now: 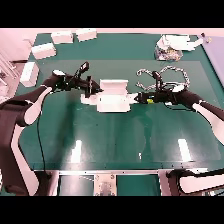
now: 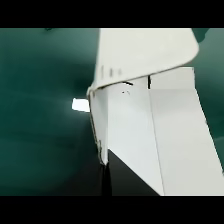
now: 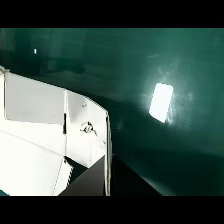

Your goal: Fold the box and place the chain.

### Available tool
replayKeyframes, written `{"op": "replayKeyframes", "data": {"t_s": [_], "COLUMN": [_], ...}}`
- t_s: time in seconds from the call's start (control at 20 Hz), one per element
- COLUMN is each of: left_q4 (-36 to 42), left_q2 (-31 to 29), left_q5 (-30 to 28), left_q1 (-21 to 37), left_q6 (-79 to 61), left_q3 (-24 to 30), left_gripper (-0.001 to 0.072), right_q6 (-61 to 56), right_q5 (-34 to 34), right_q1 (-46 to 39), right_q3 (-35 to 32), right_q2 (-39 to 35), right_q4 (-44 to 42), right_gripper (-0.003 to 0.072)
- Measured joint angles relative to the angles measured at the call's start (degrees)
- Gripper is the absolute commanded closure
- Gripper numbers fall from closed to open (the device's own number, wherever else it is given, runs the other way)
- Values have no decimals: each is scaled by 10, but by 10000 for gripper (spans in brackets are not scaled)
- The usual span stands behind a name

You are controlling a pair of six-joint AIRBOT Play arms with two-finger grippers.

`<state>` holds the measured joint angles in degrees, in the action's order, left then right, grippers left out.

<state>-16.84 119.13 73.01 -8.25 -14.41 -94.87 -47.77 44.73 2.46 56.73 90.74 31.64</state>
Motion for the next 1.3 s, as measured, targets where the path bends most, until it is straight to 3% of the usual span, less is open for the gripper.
{"op": "replayKeyframes", "data": {"t_s": [0.15,0.25,0.3,0.9,1.3], "left_q4": [0,0,0,2,9], "left_q2": [0,0,1,9,19], "left_q5": [5,7,10,-12,-8], "left_q1": [0,0,-1,-1,-1], "left_q6": [-29,-43,-51,-99,-112], "left_q3": [0,0,0,0,0], "left_gripper": [691,691,691,692,690], "right_q6": [0,0,0,4,15], "right_q5": [0,0,0,-5,-8], "right_q1": [0,0,0,-31,-40], "right_q3": [0,0,0,2,2], "right_q2": [0,0,0,-84,-97], "right_q4": [0,-1,-7,-2,-1], "right_gripper": [679,578,569,565,551]}}
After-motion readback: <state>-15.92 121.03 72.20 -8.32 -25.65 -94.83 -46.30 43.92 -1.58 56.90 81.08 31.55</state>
